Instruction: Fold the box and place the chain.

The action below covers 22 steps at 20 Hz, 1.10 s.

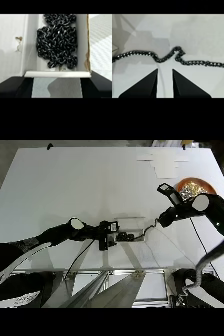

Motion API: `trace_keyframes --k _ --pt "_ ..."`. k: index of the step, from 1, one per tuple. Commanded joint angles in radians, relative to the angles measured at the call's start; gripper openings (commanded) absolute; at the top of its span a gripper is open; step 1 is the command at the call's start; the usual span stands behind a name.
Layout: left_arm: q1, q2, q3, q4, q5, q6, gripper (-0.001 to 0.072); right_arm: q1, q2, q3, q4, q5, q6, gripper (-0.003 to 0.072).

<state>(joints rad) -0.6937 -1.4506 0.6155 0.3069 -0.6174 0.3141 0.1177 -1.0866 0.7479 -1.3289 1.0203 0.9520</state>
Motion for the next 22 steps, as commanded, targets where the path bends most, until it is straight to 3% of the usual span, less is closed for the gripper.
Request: trace_keyframes --k 1,4,6,12,22 --pt "0.0 0.001 0.0 0.0 0.0 0.0 0.0207 0.019 -0.009 -0.02 -0.029 -0.023 -0.131 0.0196" --pt "0.0 0.001 0.0 0.0 0.0 0.0 0.0207 0.064 -0.014 -0.051 -0.025 -0.024 -0.289 0.0195" --pt "0.0 0.001 0.0 0.0 0.0 0.0 0.0207 0.076 -0.015 -0.081 -0.025 -0.039 -0.353 0.0151" --pt "0.0 0.001 0.0 0.0 0.0 0.0 0.0207 0.076 -0.019 -0.105 0.029 -0.119 -0.359 0.0157" --pt "0.0 0.001 0.0 0.0 0.0 0.0 0.0207 0.076 -0.115 -0.105 0.05 -0.149 -0.385 0.0157"
